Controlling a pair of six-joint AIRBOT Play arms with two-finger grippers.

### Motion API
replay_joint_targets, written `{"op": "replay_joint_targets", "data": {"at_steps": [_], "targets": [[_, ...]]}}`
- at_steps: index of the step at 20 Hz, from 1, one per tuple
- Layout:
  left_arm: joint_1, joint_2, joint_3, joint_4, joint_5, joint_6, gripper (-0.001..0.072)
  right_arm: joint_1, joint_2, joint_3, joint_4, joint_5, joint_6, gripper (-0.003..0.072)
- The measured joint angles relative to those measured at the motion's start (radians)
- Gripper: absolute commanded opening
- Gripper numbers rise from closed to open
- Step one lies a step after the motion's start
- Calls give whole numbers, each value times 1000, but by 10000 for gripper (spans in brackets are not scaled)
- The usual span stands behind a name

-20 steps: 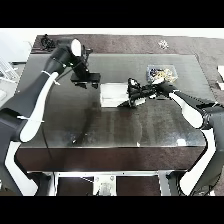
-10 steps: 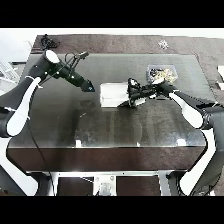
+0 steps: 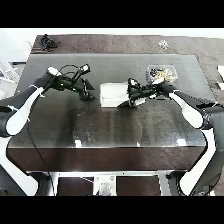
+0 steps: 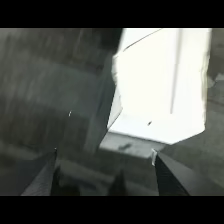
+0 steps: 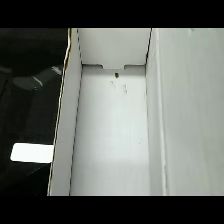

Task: Fold the box and place the chain.

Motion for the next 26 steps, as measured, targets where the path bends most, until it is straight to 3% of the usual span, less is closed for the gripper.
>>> {"op": "replay_joint_targets", "data": {"at_steps": [4,10,26], "targets": [[-1,-26,-15,-92,-59,153,720,0,0,0,0,0,0,579],[-1,-43,-30,-103,-130,226,720,0,0,0,0,0,0,579],[-1,-89,-34,-170,-136,243,720,0,0,0,0,0,0,579]]}}
